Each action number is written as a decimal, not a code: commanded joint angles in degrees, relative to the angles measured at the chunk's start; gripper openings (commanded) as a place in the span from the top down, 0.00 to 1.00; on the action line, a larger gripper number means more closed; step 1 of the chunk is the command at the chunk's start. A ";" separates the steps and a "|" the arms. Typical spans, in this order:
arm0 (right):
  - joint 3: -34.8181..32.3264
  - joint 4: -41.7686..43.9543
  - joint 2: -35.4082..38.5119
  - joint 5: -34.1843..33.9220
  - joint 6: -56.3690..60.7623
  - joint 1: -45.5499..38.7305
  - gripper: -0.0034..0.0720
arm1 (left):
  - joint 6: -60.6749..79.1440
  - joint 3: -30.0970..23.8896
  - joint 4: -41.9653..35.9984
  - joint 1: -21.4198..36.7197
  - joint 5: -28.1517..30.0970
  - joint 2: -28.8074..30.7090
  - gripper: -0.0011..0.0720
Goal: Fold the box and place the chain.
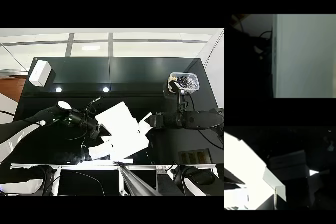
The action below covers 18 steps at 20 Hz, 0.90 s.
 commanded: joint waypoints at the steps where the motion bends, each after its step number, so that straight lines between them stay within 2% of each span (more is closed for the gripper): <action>1: 0.00 -0.26 0.04 -1.40 0.44 0.00 0.92 | -0.13 0.66 1.46 0.09 0.35 0.00 0.95; 2: 0.02 -1.53 0.07 -2.29 1.09 -0.13 0.72 | -0.15 1.33 2.45 0.28 0.31 0.00 0.95; 3: 0.04 -3.56 0.07 -3.37 2.54 -0.59 0.22 | -0.17 2.19 3.56 0.48 0.24 0.09 0.95; 4: 0.20 -5.79 0.11 -4.76 3.06 -1.84 0.03 | -0.20 3.43 5.22 0.61 0.07 0.20 0.95; 8: 5.55 -14.88 0.13 -13.18 -1.20 -10.38 0.04 | -0.13 9.77 15.85 0.61 0.26 2.23 0.95; 11: 7.93 -22.27 0.11 -12.83 -10.62 -13.09 0.04 | 1.64 13.44 24.90 0.55 1.68 4.33 0.95; 13: 7.91 -26.88 0.11 -10.27 -14.56 -13.05 0.04 | 3.06 13.33 33.29 -0.31 7.76 5.77 0.95; 16: 7.91 -25.68 0.09 -4.28 -14.10 -13.05 0.04 | 3.56 12.92 34.23 -1.31 12.44 5.86 0.95; 18: 6.64 -15.37 -0.15 1.95 -13.33 -12.98 0.04 | 3.80 12.59 34.18 -1.66 14.51 5.38 0.95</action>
